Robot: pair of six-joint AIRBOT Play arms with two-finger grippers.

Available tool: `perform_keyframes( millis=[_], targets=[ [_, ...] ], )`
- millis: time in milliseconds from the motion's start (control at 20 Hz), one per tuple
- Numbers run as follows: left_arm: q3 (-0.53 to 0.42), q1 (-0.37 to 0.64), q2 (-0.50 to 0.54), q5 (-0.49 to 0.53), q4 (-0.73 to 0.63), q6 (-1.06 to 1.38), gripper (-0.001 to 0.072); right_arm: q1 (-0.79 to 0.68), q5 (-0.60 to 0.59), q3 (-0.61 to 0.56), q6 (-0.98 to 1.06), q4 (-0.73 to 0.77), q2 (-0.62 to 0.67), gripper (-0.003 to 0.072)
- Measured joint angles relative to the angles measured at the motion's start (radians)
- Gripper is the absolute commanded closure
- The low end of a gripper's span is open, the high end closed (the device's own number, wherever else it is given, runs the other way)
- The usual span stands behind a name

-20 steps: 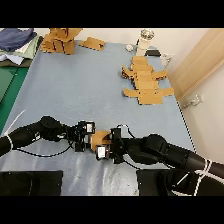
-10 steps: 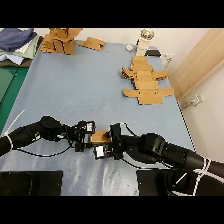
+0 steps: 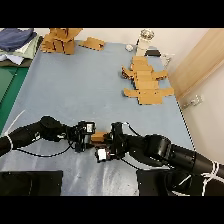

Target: Fold the box.

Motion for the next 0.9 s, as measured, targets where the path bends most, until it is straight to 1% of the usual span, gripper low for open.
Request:
perform_keyframes(
  millis=[150, 350, 900],
  targets=[
    [0.000, 0.000, 0.000, 0.002, 0.000, 0.000, 0.0231, 0.001, 0.000, 0.004, 0.006, -0.009, 0.000, 0.0526],
    [0.000, 0.000, 0.000, 0.005, 0.000, -0.002, 0.0231, 0.002, -0.003, 0.005, 0.018, -0.004, -0.031, 0.0531],
    [0.000, 0.000, 0.000, 0.002, 0.000, 0.000, 0.0231, 0.003, -0.048, 0.006, 0.022, 0.108, -0.067, 0.0530]
  ],
)
